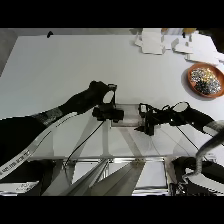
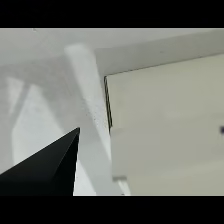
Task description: Fold the box and place the chain.
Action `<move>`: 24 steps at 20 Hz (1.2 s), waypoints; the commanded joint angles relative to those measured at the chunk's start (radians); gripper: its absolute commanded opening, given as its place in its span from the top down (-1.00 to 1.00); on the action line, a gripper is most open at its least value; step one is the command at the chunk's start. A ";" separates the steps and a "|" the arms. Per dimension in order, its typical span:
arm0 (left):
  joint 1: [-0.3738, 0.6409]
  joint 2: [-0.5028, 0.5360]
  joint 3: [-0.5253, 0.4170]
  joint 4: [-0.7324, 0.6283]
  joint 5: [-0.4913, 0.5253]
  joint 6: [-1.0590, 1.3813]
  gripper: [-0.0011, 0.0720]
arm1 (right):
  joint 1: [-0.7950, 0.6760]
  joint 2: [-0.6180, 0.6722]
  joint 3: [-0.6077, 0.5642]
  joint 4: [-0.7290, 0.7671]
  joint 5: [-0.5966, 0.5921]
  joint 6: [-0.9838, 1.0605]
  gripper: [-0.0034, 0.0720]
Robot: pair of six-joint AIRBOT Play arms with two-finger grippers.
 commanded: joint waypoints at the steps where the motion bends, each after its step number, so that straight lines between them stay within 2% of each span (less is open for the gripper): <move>1: 0.038 0.081 0.001 -0.012 -0.068 0.180 -0.31 | 0.000 0.001 0.001 0.001 0.000 0.002 0.01; 5: 0.109 0.187 -0.008 -0.011 -0.211 0.375 -0.32 | 0.000 0.001 0.001 0.001 0.000 0.002 0.01; 6: 0.132 0.215 -0.030 -0.011 -0.208 0.468 -0.42 | 0.000 0.001 0.001 0.001 0.000 0.002 0.01; 8: 0.179 0.265 -0.104 -0.027 -0.137 0.752 -0.83 | 0.000 0.001 0.001 0.001 0.000 0.002 0.01; 10: 0.229 0.292 -0.211 -0.110 -0.004 1.170 -0.83 | 0.000 0.001 0.001 0.001 0.000 0.002 0.01; 11: 0.254 0.293 -0.269 -0.178 0.064 1.387 -0.92 | 0.000 0.001 0.001 0.001 0.000 0.002 0.01; 12: 0.274 0.291 -0.323 -0.250 0.135 1.572 -0.93 | 0.000 0.001 0.001 0.001 0.000 0.002 0.01; 16: 0.302 0.276 -0.510 -0.567 0.410 2.195 -0.93 | 0.000 0.001 0.001 0.001 0.000 0.002 0.01; 19: 0.301 0.250 -0.559 -0.709 0.439 2.405 -0.93 | 0.000 0.001 0.001 0.001 0.000 0.002 0.01; 24: 0.296 0.202 -0.566 -0.779 0.431 2.421 -0.94 | 0.000 0.001 0.001 0.001 0.000 0.002 0.01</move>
